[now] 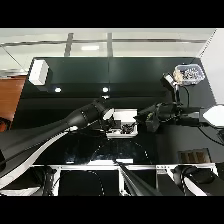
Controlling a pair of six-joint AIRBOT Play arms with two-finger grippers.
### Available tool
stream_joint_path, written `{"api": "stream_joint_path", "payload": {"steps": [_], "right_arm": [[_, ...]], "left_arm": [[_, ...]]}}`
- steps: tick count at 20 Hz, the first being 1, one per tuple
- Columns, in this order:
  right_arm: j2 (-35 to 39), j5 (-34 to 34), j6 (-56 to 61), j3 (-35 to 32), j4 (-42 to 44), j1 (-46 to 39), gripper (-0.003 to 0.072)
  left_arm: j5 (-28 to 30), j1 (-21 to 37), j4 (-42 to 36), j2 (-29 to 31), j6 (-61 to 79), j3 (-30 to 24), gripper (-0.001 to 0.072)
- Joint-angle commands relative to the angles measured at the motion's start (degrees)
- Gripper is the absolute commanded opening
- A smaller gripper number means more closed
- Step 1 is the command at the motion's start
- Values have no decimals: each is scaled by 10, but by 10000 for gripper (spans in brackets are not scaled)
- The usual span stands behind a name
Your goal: Fold the box and place the chain.
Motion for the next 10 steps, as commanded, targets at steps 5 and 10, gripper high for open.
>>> {"api": "stream_joint_path", "payload": {"steps": [5, 10], "right_arm": [[-5, -1, -12, -46, -197, -52, 709], [-15, -62, -116, -113, -159, -17, 720]], "left_arm": [[0, 0, 0, 0, 0, 0, 28], [0, 0, 0, 0, 0, 0, 29]]}}
